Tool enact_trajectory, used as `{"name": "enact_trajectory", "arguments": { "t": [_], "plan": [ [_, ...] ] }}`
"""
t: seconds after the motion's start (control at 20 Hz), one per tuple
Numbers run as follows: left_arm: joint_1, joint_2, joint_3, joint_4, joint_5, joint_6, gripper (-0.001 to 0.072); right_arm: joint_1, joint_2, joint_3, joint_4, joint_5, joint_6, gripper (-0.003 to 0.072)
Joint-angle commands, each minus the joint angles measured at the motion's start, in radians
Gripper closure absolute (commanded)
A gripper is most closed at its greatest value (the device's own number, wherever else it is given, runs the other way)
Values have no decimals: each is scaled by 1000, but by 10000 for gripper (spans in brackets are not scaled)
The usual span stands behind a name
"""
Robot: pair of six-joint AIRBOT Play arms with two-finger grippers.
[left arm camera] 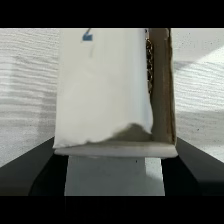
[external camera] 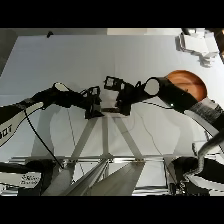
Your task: Fold the box and place the chain.
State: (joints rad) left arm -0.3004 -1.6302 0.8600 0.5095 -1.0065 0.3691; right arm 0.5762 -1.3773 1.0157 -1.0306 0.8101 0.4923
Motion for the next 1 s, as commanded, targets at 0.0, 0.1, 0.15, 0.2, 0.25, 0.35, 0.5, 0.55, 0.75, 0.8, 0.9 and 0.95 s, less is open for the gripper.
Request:
{"name": "enact_trajectory", "arguments": {
  "t": [0.0, 0.1, 0.15, 0.2, 0.25, 0.35, 0.5, 0.55, 0.75, 0.8, 0.9, 0.95],
  "plan": [
    [0, 0, 0, 0, 0, 0, 316, 6, 2, -25, -2, -6, 0, 497],
    [0, 0, 0, 0, 0, 0, 316, 6, 2, -25, 26, -5, 0, 497],
    [0, 0, 0, 0, 0, 0, 316, 6, 2, -25, 44, -2, 0, 496],
    [0, 0, 0, 0, 0, 0, 316, 6, 2, -25, 53, 5, 0, 496],
    [0, 0, 0, 0, 0, 0, 316, 6, 2, -25, 60, 15, 0, 496],
    [0, 0, 0, 0, 0, 0, 316, 6, 2, -26, 61, 22, 0, 496],
    [0, 0, 0, 0, 0, 0, 316, 6, 2, -32, 70, 20, 1, 496],
    [0, 0, 0, 0, 0, 0, 316, 6, 1, -38, 73, 20, 2, 496],
    [0, 0, 0, 0, 0, 0, 316, 6, 0, -70, 74, 15, 6, 490],
    [0, 0, 0, 0, 0, 0, 316, 6, 0, -77, 74, 16, 6, 490],
    [0, 0, 0, 0, 0, 0, 316, 6, 0, -90, 74, 16, 7, 490],
    [0, 0, 0, 0, 0, 0, 316, 6, 0, -95, 74, 16, 8, 490]
  ]
}}
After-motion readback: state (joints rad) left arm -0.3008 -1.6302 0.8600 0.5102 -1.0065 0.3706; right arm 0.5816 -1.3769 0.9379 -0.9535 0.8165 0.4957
